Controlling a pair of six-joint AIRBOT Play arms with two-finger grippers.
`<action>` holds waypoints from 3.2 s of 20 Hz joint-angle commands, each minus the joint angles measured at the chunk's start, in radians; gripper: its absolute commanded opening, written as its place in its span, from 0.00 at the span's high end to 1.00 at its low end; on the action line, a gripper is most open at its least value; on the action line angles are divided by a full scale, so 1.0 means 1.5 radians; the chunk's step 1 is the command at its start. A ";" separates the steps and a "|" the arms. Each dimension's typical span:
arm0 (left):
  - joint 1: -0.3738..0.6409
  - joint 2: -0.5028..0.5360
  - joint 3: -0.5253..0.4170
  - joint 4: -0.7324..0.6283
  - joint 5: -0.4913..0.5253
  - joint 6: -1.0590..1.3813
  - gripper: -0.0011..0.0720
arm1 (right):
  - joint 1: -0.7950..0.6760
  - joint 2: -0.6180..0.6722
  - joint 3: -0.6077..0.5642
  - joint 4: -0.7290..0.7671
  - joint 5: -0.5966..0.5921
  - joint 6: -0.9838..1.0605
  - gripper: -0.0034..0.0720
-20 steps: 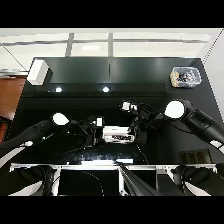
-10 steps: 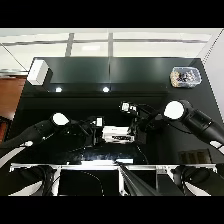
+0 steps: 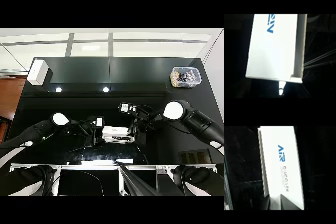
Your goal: Fold the box and place the chain.
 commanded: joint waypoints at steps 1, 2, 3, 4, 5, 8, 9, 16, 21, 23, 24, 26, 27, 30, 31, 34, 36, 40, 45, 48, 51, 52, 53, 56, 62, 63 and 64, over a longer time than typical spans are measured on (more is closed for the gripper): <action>0.000 0.000 0.001 0.000 0.000 -0.001 0.35 | 0.001 -0.001 0.000 0.001 0.001 0.003 0.76; 0.000 0.000 0.001 0.000 0.000 -0.001 0.35 | 0.001 -0.001 0.000 0.000 0.003 0.003 0.76; 0.000 0.000 0.001 0.000 0.000 -0.001 0.35 | 0.001 -0.001 0.000 -0.002 0.006 0.003 0.76; 0.000 0.000 0.001 0.000 0.000 -0.001 0.35 | 0.001 -0.001 0.000 -0.005 0.008 0.004 0.76; 0.000 0.000 0.001 0.000 0.000 -0.001 0.35 | 0.001 -0.001 0.000 -0.009 0.013 0.005 0.76; 0.000 0.000 0.001 0.000 0.000 -0.001 0.35 | 0.001 -0.001 0.000 -0.020 0.021 0.013 0.76; 0.000 0.000 0.001 0.000 0.000 -0.001 0.35 | 0.001 -0.001 0.000 -0.020 0.020 0.012 0.76; 0.000 0.000 0.001 0.000 0.000 -0.001 0.35 | 0.001 -0.001 0.000 -0.022 0.015 0.013 0.62; 0.000 0.000 0.001 0.000 0.000 -0.001 0.35 | 0.001 -0.001 0.000 -0.022 0.012 0.013 0.70; 0.000 0.000 0.001 0.000 0.000 -0.001 0.35 | 0.001 -0.001 0.000 -0.022 0.012 0.013 0.70; 0.000 0.000 0.001 0.000 0.000 -0.001 0.35 | 0.001 -0.001 0.000 -0.022 0.010 0.013 0.70; 0.000 0.000 0.001 0.000 0.000 -0.001 0.35 | 0.001 -0.001 0.000 -0.021 0.003 0.013 0.78; 0.000 0.000 0.001 0.000 0.000 -0.001 0.35 | 0.001 -0.001 0.000 -0.020 0.002 0.013 0.78; 0.000 0.000 0.001 0.000 0.000 -0.001 0.35 | 0.001 0.000 0.000 -0.020 0.002 0.021 0.78; 0.000 0.000 0.001 0.000 0.000 -0.001 0.35 | 0.001 0.000 0.000 -0.020 0.002 0.023 0.78; 0.000 0.000 0.001 0.000 0.000 -0.001 0.35 | 0.001 0.000 0.003 -0.019 0.003 0.030 0.78; 0.000 0.000 0.001 0.000 0.000 -0.001 0.35 | 0.000 0.000 0.008 -0.019 0.003 0.031 0.78; 0.000 0.000 0.001 0.000 0.000 -0.001 0.35 | -0.002 0.000 0.012 -0.022 0.003 0.031 0.78; 0.000 0.000 0.001 0.000 0.000 -0.001 0.35 | -0.002 -0.001 0.006 -0.022 0.025 0.031 0.78; 0.000 0.000 0.001 0.000 0.000 -0.001 0.35 | -0.002 -0.001 0.000 -0.022 0.025 0.031 0.78; 0.000 0.000 0.001 0.000 0.000 -0.001 0.35 | -0.001 -0.002 -0.003 -0.022 0.017 0.031 0.78; 0.000 0.000 0.001 0.000 0.000 -0.001 0.35 | -0.001 -0.002 -0.003 -0.022 0.008 0.031 0.78; 0.000 0.000 0.001 0.000 0.000 -0.001 0.35 | -0.001 -0.002 -0.003 -0.022 -0.001 0.034 0.78; 0.000 0.000 0.001 0.000 0.000 -0.001 0.35 | -0.002 -0.002 -0.003 -0.022 0.000 0.037 0.78; 0.000 0.000 0.001 0.000 0.000 -0.001 0.35 | -0.002 0.007 0.002 -0.022 0.002 0.043 0.78; 0.000 0.000 0.001 0.000 0.000 -0.001 0.35 | -0.003 0.009 0.006 -0.024 0.001 0.048 0.78; 0.000 0.000 0.001 0.000 0.000 -0.001 0.35 | -0.004 0.009 0.007 -0.024 0.001 0.048 0.78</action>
